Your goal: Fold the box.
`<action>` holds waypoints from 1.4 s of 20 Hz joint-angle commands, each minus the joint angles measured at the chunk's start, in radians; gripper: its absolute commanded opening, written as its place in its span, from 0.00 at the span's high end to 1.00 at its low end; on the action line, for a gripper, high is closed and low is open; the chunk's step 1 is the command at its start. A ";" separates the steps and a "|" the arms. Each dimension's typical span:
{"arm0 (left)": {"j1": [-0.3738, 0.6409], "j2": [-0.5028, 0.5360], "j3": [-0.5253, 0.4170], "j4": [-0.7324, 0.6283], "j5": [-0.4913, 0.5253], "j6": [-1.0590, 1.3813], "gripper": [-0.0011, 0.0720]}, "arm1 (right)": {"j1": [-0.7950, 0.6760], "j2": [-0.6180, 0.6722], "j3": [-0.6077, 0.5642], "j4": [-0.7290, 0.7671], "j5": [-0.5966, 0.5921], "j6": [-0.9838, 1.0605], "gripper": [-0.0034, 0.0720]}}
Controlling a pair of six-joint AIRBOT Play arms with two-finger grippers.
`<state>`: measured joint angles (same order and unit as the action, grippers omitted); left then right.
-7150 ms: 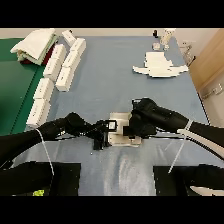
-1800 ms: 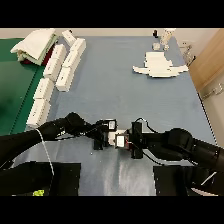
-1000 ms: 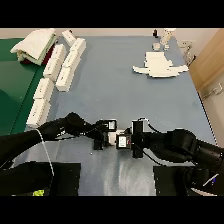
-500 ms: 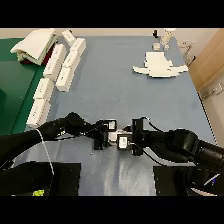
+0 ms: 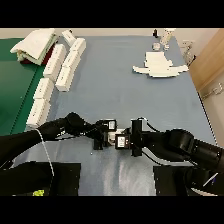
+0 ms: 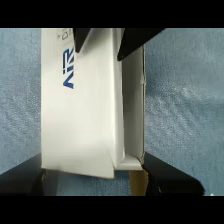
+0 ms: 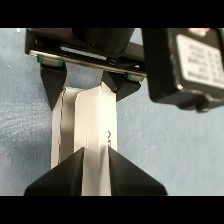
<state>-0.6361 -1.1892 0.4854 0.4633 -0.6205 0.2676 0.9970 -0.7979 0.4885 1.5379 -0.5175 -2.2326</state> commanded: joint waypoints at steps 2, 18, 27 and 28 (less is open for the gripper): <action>0.000 0.000 0.000 0.001 0.000 0.001 0.35 | 0.000 -0.026 0.000 0.042 0.001 0.000 0.66; 0.000 0.000 0.000 0.001 0.000 0.001 0.35 | 0.003 -0.003 0.000 0.109 -0.044 -0.001 0.32; 0.000 0.000 0.000 0.001 0.000 0.001 0.35 | -0.019 0.151 -0.009 0.147 -0.008 0.270 0.95; 0.000 0.000 0.000 0.001 0.000 0.001 0.35 | -0.019 0.162 -0.030 0.150 0.031 0.380 0.95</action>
<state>-0.6361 -1.1892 0.4854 0.4641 -0.6209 0.2691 0.9863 -0.6762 0.4786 1.6772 -0.5385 -2.0735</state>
